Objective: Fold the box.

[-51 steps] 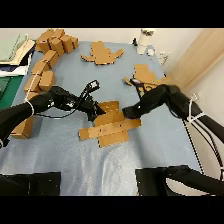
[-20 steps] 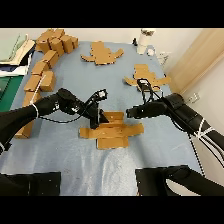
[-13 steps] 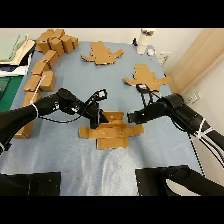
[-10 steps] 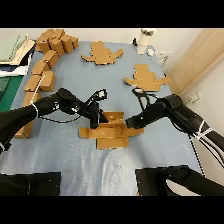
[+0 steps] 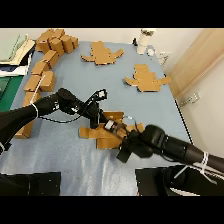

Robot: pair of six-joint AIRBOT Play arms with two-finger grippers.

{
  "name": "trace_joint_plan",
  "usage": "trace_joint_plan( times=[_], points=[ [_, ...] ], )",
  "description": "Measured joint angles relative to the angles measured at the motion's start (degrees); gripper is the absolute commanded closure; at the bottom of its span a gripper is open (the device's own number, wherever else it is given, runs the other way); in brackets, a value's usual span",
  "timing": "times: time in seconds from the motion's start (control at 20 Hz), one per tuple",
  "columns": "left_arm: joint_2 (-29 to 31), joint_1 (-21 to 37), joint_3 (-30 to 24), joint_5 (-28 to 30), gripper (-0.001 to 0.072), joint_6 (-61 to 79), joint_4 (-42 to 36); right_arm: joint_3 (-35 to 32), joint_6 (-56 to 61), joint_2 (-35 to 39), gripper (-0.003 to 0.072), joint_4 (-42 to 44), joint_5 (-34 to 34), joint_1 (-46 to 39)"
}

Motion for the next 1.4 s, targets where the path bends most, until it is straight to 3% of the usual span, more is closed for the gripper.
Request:
trace_joint_plan(
  times=[0.2,0.55,0.9,1.3,1.35,1.4],
  points=[
    [0.0,0.0,0.0,0.02,0.0697,0.0,0.0,-4.07,-0.26,-0.31,0.019,-7.04,3.89,4.98],
    [0.0,0.0,0.0,0.02,0.0697,0.0,0.0,-5.51,0.09,-2.25,0.019,-17.68,9.99,6.73],
    [0.0,0.0,0.0,0.02,0.0697,0.0,0.02,-5.27,1.46,-4.2,0.0191,-20.5,11.56,6.95],
    [0.0,0.0,0.0,0.02,0.0697,0.0,0.0,-2.95,7.76,-1.46,0.019,-22.8,11.54,6.86],
    [0.0,0.0,0.0,0.02,0.0697,0.0,0.02,-2.86,8.07,-1.38,0.0163,-22.86,11.54,6.88],
    [0.0,0.0,0.0,0.02,0.0697,0.0,0.0,-2.78,8.31,-1.29,-0.0034,-23.17,11.58,6.88]
  ],
)
